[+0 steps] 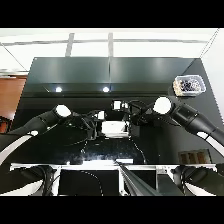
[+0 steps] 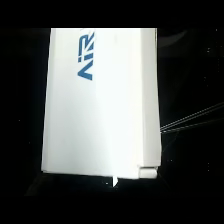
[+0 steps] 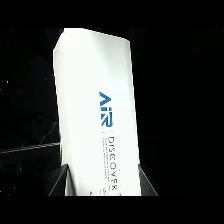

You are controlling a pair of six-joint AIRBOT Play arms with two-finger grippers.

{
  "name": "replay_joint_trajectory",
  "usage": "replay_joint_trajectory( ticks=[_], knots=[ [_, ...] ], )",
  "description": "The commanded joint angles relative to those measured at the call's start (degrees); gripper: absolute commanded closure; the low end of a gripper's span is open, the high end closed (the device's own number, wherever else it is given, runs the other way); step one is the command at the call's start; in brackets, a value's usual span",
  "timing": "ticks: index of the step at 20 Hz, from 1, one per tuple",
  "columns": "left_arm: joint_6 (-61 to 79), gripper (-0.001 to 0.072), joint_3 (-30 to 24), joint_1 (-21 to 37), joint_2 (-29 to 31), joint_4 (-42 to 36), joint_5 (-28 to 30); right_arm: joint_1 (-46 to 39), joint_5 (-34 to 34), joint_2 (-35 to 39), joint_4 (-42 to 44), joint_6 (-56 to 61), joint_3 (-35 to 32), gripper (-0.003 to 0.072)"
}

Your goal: Fold the box and place the chain.

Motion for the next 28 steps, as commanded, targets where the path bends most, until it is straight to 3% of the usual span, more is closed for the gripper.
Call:
replay_joint_trajectory(
  ticks=[1, 28],
  knots=[
    [0.0, 0.0246, 0.0, 0.0, 0.0, 0.0, 0.0, 0.0, 0.0, 0.0, 0.0, 0.3, 0.0, 0.0202],
    [0.0, 0.0246, 0.0, 0.0, 0.0, 0.0, 0.0, 0.1, -1.7, 0.0, -3.4, 2.9, 0.0, 0.0204]
  ],
)
